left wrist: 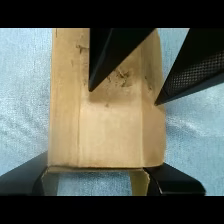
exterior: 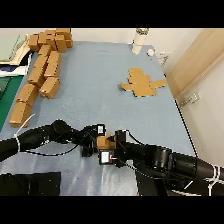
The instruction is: Fold the box.
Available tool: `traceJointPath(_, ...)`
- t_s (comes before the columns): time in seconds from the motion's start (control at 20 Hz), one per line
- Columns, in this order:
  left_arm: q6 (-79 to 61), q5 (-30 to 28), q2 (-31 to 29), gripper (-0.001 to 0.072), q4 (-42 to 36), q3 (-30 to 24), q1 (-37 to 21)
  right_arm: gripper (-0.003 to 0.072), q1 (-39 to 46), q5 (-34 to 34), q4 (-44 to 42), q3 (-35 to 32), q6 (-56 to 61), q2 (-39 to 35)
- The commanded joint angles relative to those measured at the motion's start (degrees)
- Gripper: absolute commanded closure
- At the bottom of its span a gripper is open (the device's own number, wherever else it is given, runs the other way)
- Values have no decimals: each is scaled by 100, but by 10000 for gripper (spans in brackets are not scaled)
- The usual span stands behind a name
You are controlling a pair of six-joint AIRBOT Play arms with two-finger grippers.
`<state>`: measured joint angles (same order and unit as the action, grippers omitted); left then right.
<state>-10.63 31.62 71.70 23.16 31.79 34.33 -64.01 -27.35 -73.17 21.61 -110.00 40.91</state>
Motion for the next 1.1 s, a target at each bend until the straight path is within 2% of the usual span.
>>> traceJointPath(0.0, 0, 0, 2, 181, 0, 4, -2, 202, -7, 33, -146, -2, -55, 81)
traceJointPath(0.35, 0, 2, 2, 181, 2, 4, -2, 202, -4, -7, -90, -2, -63, 232)
traceJointPath(0.6, 0, -4, 2, 182, 2, 4, -2, 204, -7, -13, 402, -2, -63, 278)
traceJointPath(0.75, 0, -2, 2, 182, 2, 4, -2, 267, -7, -9, 577, 0, -63, 273)
traceJointPath(1.05, 0, -9, 2, 182, 0, 4, -2, 286, -238, -120, 702, 70, -63, 162)
